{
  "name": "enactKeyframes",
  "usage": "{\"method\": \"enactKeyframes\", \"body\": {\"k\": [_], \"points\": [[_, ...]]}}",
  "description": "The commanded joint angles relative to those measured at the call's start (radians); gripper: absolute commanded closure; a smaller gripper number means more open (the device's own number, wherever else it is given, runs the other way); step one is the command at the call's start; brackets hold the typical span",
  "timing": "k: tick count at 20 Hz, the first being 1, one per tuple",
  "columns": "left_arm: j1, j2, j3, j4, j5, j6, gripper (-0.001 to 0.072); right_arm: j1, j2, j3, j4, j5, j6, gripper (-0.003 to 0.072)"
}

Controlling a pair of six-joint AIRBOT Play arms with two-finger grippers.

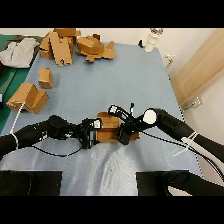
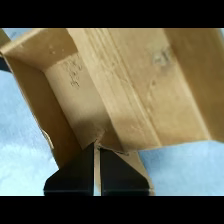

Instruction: Fold the box.

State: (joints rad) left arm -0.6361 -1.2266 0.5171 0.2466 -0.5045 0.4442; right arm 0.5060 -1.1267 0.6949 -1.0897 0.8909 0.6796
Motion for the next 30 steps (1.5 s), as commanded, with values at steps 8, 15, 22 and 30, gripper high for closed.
{"method": "enactKeyframes", "body": {"k": [8, 15, 22, 30], "points": [[0.000, -0.001, 0.000, 0.000, 0.000, 0.001, 0.0238, 0.001, -0.006, -0.054, 0.074, -0.007, -0.002, 0.0394], [0.000, -0.001, 0.000, 0.000, 0.000, 0.001, 0.0237, 0.001, -0.007, -0.054, 0.105, -0.009, -0.017, 0.0290], [0.000, -0.001, 0.000, 0.000, 0.000, 0.001, 0.0238, 0.001, -0.007, -0.054, 0.113, -0.009, -0.026, 0.0290], [0.000, -0.001, 0.000, 0.000, 0.000, 0.001, 0.0238, -0.008, -0.005, -0.054, -0.085, -0.008, 0.226, 0.0684]]}}
